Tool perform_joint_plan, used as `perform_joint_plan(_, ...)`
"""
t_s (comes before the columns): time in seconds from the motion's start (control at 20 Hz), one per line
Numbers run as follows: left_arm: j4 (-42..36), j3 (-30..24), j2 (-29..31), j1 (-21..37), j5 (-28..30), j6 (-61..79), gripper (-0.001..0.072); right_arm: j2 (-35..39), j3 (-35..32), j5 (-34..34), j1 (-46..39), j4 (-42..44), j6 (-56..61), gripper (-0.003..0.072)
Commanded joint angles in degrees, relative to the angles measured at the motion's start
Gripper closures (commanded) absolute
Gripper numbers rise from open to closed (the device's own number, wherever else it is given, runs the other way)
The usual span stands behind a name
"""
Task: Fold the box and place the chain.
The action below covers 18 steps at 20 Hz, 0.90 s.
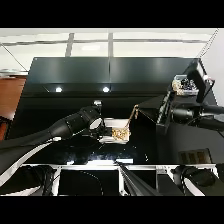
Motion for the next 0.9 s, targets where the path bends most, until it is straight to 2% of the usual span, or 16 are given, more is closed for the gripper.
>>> perform_joint_plan(0.0, 0.0, 0.0, 0.0, 0.0, 0.0, 0.0, 0.0678, -3.2, 0.9, 0.2, 2.6, 5.0, 0.9, 0.0639)
perform_joint_plan(0.3, 0.0, 0.0, 0.0, 0.0, 0.0, 0.0, 0.0679, -11.1, 0.7, 0.4, 6.4, 3.1, 1.1, 0.0638)
perform_joint_plan(0.5, 0.0, 0.0, 0.0, 0.0, 0.0, 0.0, 0.0679, -13.7, 0.1, 0.0, 6.3, -8.3, 2.8, 0.0638)
perform_joint_plan(0.55, 0.0, 0.0, 0.0, 0.0, 0.0, 0.0, 0.0678, -13.7, -0.8, -0.5, 6.3, -8.6, 3.1, 0.0636)
perform_joint_plan(0.6, 0.0, 0.0, 0.0, 0.0, 0.0, 0.0, 0.0679, -13.7, -1.6, -0.7, 6.4, -8.2, 3.1, 0.0549)
perform_joint_plan(0.65, 0.0, 0.0, 0.0, 0.0, 0.0, 0.0, 0.0678, -13.7, -2.3, -1.2, 6.6, -8.0, 3.4, 0.0329)
perform_joint_plan(0.7, 0.0, 0.0, 0.0, 0.0, 0.0, 0.0, 0.0678, -13.7, -2.8, -2.1, 6.7, -8.4, 4.3, 0.0141)
perform_joint_plan(0.75, 0.0, 0.0, 0.0, 0.0, 0.0, 0.0, 0.0678, -13.7, -2.8, -2.5, 6.7, -9.8, 4.9, 0.0058)
perform_joint_plan(0.85, 0.0, 0.0, 0.0, 0.0, 0.1, 0.0, 0.0678, -13.6, -2.7, -1.8, 4.5, -15.8, 6.8, 0.0061)
